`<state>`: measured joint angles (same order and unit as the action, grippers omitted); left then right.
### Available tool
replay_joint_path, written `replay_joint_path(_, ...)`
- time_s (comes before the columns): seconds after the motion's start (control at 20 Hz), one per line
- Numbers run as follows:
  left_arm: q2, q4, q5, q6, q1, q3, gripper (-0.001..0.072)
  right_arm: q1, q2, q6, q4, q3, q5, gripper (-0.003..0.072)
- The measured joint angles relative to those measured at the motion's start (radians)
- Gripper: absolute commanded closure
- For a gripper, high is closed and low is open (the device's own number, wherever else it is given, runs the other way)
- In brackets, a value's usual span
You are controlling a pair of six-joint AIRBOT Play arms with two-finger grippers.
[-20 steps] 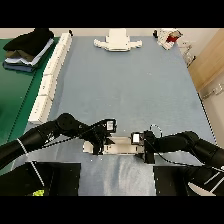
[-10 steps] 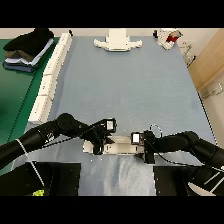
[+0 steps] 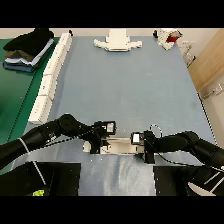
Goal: Fold the box.
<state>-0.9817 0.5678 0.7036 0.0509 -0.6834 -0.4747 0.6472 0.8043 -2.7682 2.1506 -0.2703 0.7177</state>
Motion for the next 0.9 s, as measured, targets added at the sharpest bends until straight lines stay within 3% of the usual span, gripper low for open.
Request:
replay_joint_path(0.15, 0.003, -0.013, 0.003, -0.023, -0.001, -0.001, 0.0392, 0.0, 0.0, 0.0, 0.0, 0.0, 0.0, 0.0179)
replay_joint_path(0.25, 0.016, 0.004, 0.013, -0.06, 0.0, -0.002, 0.0167, 0.0, 0.0, 0.0, 0.0, 0.0, 0.0, 0.0179)
replay_joint_path(0.4, 0.07, 0.073, 0.019, -0.203, 0.031, -0.002, 0.0173, 0.0, 0.0, 0.0, 0.0, 0.0, 0.0, 0.0179)
replay_joint_path(0.45, 0.101, 0.099, 0.027, -0.271, 0.05, -0.002, 0.0309, 0.0, 0.0, 0.0, 0.0, 0.0, 0.0, 0.0179)
replay_joint_path(0.5, 0.135, 0.13, 0.043, -0.338, 0.071, -0.002, 0.0549, 0.0, 0.0, 0.0, 0.0, 0.0, 0.0, 0.0179)
replay_joint_path(0.55, 0.174, 0.169, 0.068, -0.405, 0.096, -0.002, 0.0692, 0.0, 0.0, 0.0, 0.0, 0.0, 0.0, 0.0179)
replay_joint_path(0.75, 0.296, 0.281, 0.216, -0.605, 0.169, -0.002, 0.0694, 0.0, 0.0, 0.0, 0.0, 0.0, 0.0, 0.0179)
replay_joint_path(0.9, 0.303, 0.25, 0.32, -0.749, 0.158, -0.002, 0.0694, 0.0, 0.0, 0.0, 0.0, 0.0, 0.0, 0.0179)
